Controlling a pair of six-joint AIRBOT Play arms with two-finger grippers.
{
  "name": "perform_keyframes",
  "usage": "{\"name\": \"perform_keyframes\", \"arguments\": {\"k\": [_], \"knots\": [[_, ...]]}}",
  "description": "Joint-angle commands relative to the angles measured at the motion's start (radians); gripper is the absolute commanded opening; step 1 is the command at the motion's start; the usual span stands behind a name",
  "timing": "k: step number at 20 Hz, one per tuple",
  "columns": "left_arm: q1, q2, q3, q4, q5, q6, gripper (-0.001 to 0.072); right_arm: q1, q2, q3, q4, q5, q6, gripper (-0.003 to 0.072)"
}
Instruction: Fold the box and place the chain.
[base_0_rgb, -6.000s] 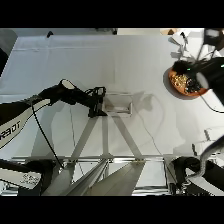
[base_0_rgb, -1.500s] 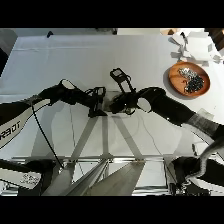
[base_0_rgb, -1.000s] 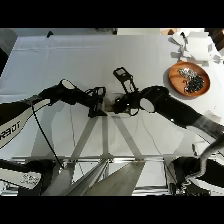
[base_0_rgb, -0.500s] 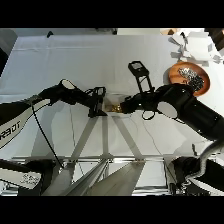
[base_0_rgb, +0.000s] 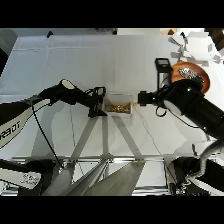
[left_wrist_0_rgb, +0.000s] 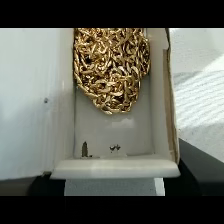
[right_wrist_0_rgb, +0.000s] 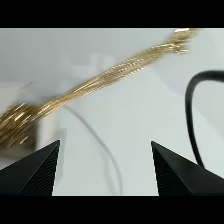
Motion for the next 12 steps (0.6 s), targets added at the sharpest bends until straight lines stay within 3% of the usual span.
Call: {"name": "perform_keyframes", "arguments": {"k": [1,7,12], "knots": [[0.000,0.000,0.000,0.000,0.000,0.000,0.0141,-0.140,-0.013,0.000,-0.043,0.004,0.042,0.0625],[0.000,0.000,0.000,0.000,0.000,0.000,0.0141,-0.369,-0.084,0.000,0.048,-0.149,-0.217,0.0603],[0.000,0.000,0.000,0.000,0.000,0.000,0.0141,-0.460,-0.219,0.000,0.256,-0.217,-0.378,0.0603]]}}
